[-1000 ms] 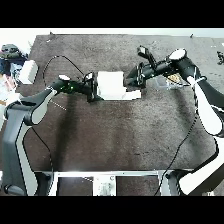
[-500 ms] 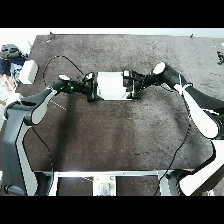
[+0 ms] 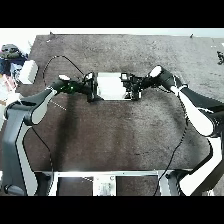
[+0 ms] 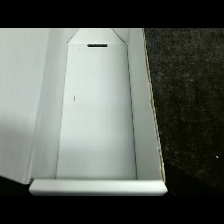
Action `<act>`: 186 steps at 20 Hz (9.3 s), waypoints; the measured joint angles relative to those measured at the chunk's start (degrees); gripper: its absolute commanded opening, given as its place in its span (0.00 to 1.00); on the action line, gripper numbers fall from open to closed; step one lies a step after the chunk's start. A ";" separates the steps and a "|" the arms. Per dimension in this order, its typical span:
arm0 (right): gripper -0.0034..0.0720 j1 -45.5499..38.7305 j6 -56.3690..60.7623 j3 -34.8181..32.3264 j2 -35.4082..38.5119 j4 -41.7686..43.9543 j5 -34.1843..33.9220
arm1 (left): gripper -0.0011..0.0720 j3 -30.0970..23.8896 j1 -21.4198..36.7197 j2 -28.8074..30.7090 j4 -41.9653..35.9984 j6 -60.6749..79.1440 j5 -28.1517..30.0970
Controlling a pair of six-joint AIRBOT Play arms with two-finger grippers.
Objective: Fold the box and place the chain.
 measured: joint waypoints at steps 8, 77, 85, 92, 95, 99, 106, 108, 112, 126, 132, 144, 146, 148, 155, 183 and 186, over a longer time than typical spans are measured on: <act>0.34 -0.02 -0.79 0.00 -0.24 3.50 -0.72 | 0.25 0.00 0.00 0.00 0.00 0.00 0.00; 0.98 -13.22 54.07 1.20 -5.09 17.46 17.92 | 0.25 0.02 0.00 -0.02 0.00 0.02 0.02; 0.52 -9.18 53.42 2.51 -2.62 22.71 16.41 | 0.25 0.02 0.00 -0.02 0.00 0.02 0.02; 0.68 -3.17 63.36 9.16 -2.19 8.37 13.79 | 0.25 0.02 0.00 -0.02 0.00 0.02 0.00; 0.68 -0.79 67.84 11.34 -2.19 1.33 13.33 | 0.25 0.02 0.00 -0.02 0.00 0.02 0.00; 0.68 1.40 71.52 12.39 -2.82 -4.20 12.35 | 0.25 0.00 0.00 -0.02 0.00 0.02 0.00; 0.66 4.35 76.02 12.85 -4.04 -8.76 10.34 | 0.25 0.02 0.00 -0.02 0.00 0.00 0.00; 0.66 5.16 78.84 12.85 -4.20 -12.00 9.92 | 0.25 0.02 0.00 -0.02 0.00 0.00 0.02; 0.66 7.52 85.59 15.30 -5.01 -20.94 9.35 | 0.25 0.02 0.00 0.00 0.00 0.00 0.02; 0.49 13.92 106.16 24.09 -10.29 -37.09 13.70 | 0.25 0.02 -0.02 -0.02 0.00 0.02 0.02; 0.25 14.53 109.63 24.24 -11.56 -37.64 12.96 | 0.25 0.00 -0.02 -0.02 0.02 -0.04 0.02; 0.14 14.56 114.77 24.26 -12.26 -38.10 11.52 | 0.25 0.02 0.00 -0.02 -0.02 -0.02 0.11; 0.07 14.69 115.21 24.28 -12.37 -38.36 11.52 | 0.25 0.02 0.00 -0.02 -0.04 -0.02 0.11; 0.07 14.82 115.67 24.30 -12.48 -38.77 11.54 | 0.25 0.00 0.00 -0.02 -0.04 -0.04 0.09; 0.53 14.82 115.30 24.26 -12.52 -40.65 12.22 | 0.25 0.02 0.02 -0.02 0.04 0.11 0.04; 0.49 -15.87 90.42 24.28 5.05 -36.22 11.69 | 0.25 0.00 0.00 -0.02 0.00 0.04 -0.02; 0.49 -19.17 89.09 24.28 1.84 -35.45 12.04 | 0.25 0.02 0.00 -0.02 0.00 0.02 -0.02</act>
